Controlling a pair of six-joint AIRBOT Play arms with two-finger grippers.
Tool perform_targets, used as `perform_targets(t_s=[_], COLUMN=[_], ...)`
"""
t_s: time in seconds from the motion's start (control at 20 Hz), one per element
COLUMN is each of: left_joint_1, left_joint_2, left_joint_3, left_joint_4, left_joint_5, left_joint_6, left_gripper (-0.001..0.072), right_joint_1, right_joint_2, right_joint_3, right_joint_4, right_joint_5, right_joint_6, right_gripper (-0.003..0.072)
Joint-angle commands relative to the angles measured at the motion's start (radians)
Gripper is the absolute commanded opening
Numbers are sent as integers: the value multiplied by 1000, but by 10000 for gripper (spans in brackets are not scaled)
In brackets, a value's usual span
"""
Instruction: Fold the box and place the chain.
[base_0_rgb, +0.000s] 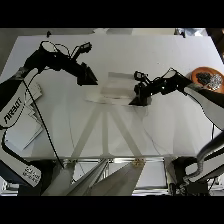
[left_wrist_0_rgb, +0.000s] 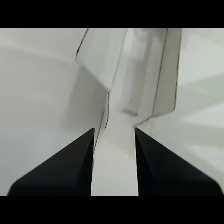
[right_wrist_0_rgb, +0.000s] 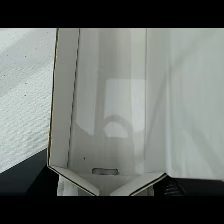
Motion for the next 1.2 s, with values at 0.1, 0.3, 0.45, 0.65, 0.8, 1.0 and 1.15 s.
perform_targets(t_s=[0.1,0.3,0.45,0.65,0.8,1.0,1.15], left_joint_1=[-63,-122,-127,-127,-127,-136,-156], left_joint_2=[9,18,18,18,18,17,14], left_joint_3=[-89,-117,-138,-151,-151,-151,-153], left_joint_4=[91,91,93,98,116,74,64], left_joint_5=[202,275,286,243,155,114,105], left_joint_6=[143,225,305,345,346,430,446], left_gripper=[412,478,629,619,494,408,394], right_joint_1=[0,0,0,0,0,0,0], right_joint_2=[0,0,0,0,0,0,0], right_joint_3=[1,1,1,1,1,1,1], right_joint_4=[1,1,1,1,1,1,1], right_joint_5=[0,0,0,0,0,0,0], right_joint_6=[0,0,0,0,0,0,0], right_gripper=[375,375,375,375,375,375,375])
